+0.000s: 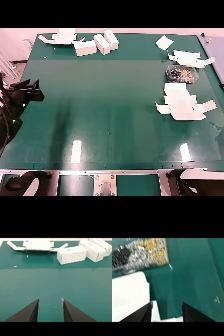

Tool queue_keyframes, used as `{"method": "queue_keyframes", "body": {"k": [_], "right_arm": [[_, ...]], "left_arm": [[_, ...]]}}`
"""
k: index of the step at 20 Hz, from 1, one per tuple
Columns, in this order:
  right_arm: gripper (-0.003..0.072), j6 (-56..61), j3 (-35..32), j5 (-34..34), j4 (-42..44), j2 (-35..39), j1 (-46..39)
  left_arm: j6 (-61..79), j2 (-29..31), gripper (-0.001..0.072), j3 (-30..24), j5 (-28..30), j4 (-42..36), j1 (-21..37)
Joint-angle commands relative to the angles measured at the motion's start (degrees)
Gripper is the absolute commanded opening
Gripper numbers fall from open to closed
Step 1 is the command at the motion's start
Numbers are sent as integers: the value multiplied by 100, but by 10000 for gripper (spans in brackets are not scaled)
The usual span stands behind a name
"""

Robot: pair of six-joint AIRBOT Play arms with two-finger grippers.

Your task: Fold the box and place the chain.

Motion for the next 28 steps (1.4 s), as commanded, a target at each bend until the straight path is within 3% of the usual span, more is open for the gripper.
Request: {"method": "queue_keyframes", "body": {"k": [1, 6, 8, 16, 26, 28], "right_arm": [[459, 636, 1438, 1528, -800, -1220, -203], [454, 758, 3189, 2680, -785, -2424, -153], [454, 909, 3576, 2905, -798, -2732, -149], [458, 890, 3587, 3558, -977, -3346, -149], [474, 728, 3536, 3792, -1209, -3442, -151], [441, 623, 3536, 3847, -1097, -3497, -151]], "left_arm": [[2, 2, 335, -2, 4, 2, -2], [2, 2, 335, -2, -11, 2, -2], [2, 2, 336, -2, 0, 2, -2], [2, 2, 335, -2, 4, 2, -2], [2, 2, 335, -2, 0, 2, -2], [2, 2, 335, -2, 0, 2, -2]]}}
